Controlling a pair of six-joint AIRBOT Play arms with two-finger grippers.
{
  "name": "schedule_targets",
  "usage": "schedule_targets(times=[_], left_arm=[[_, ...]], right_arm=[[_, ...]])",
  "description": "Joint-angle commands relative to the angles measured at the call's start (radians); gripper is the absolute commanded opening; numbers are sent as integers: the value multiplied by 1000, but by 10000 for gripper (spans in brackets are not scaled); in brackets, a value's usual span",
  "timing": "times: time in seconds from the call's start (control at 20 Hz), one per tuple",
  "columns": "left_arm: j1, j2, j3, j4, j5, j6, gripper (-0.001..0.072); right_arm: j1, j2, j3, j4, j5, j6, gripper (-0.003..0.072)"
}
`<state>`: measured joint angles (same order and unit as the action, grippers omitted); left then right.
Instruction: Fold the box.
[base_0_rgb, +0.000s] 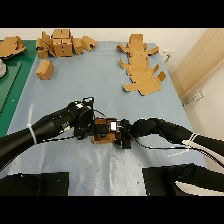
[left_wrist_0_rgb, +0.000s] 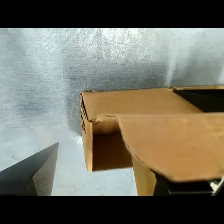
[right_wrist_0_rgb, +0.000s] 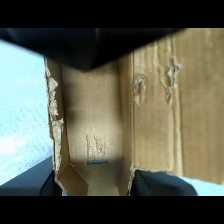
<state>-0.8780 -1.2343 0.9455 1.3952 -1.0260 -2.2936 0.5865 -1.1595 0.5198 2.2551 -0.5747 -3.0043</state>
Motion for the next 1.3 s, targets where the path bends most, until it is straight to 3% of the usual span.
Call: schedule_targets(times=[0.0,0.3,0.35,0.4,0.5,0.65,0.75,0.85,0.95,1.05,1.15,1.25], left_arm=[[0,60,1,15,-36,0,685],[1,151,1,158,-172,0,669],[1,157,1,191,-203,2,397],[1,159,1,228,-229,16,2],[1,156,1,328,-229,89,11],[77,154,-8,325,-29,485,11],[237,150,-12,122,115,899,10],[456,116,-12,-216,208,1335,10],[669,37,-11,-617,183,1764,10],[808,-51,-8,-953,18,2205,10],[835,-111,-1,-1039,-70,2428,10],[794,-127,-2,-961,-75,2536,10]], right_arm=[[1,-1,0,0,-2,0,438],[1,-1,0,0,-2,0,438],[1,-1,0,0,-2,0,438],[1,-1,0,0,-2,0,438],[1,-1,0,0,-2,0,437],[1,-1,0,0,-2,0,438],[1,-1,0,0,-2,0,438],[1,-1,0,0,-2,0,438],[1,0,0,0,-3,0,438],[1,-1,0,0,-3,0,438],[1,-1,0,0,-2,0,438],[1,-1,0,0,-2,0,438]])
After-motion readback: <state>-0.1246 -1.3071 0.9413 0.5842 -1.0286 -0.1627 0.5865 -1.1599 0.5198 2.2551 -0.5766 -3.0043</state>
